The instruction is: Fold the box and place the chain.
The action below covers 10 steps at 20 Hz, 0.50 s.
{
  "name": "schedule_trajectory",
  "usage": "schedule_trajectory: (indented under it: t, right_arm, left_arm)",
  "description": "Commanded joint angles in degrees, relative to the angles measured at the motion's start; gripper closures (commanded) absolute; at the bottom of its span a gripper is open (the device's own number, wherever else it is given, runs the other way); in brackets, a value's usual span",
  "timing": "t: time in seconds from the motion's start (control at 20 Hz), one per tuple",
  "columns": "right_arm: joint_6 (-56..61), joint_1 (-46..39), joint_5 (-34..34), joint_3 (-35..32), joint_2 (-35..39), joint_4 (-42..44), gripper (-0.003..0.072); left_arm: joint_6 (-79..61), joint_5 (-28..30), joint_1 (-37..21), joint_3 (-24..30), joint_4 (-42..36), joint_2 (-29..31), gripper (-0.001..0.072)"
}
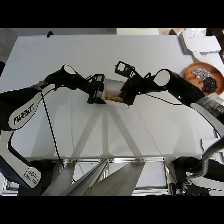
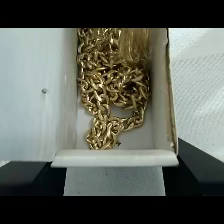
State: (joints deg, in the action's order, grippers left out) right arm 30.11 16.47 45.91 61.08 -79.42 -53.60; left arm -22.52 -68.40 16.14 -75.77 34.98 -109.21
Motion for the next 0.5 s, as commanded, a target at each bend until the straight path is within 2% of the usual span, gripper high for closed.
schedule_trajectory:
  t: [0.0, 0.05, 0.15, 0.2, 0.3, 0.45]
  right_arm:
    - [11.67, 0.61, 11.08, 5.95, -0.55, -7.80, 0.0400]
    - [14.49, 0.61, 15.69, 8.70, -0.55, -10.05, 0.0443]
    - [17.79, 0.48, 23.32, 14.58, -0.55, -13.14, 0.0449]
    - [18.84, 0.35, 24.83, 17.00, -0.59, -13.44, 0.0449]
    - [21.42, -0.59, 24.48, 20.96, -0.79, -12.98, 0.0449]
    - [29.68, -2.86, 20.48, 24.33, -3.56, -13.03, 0.0449]
  left_arm:
    - [0.00, 0.02, 0.02, 0.00, 0.00, 0.00, 0.0365]
    - [0.00, 0.02, 0.02, 0.00, -0.02, 0.00, 0.0365]
    - [0.00, 0.02, 0.02, 0.00, 0.00, 0.00, 0.0365]
    - [0.00, 0.00, 0.02, 0.00, 0.00, 0.00, 0.0365]
    - [0.00, 0.02, 0.02, 0.00, 0.00, 0.00, 0.0365]
    - [0.00, 0.02, 0.02, 0.00, 0.00, 0.00, 0.0365]
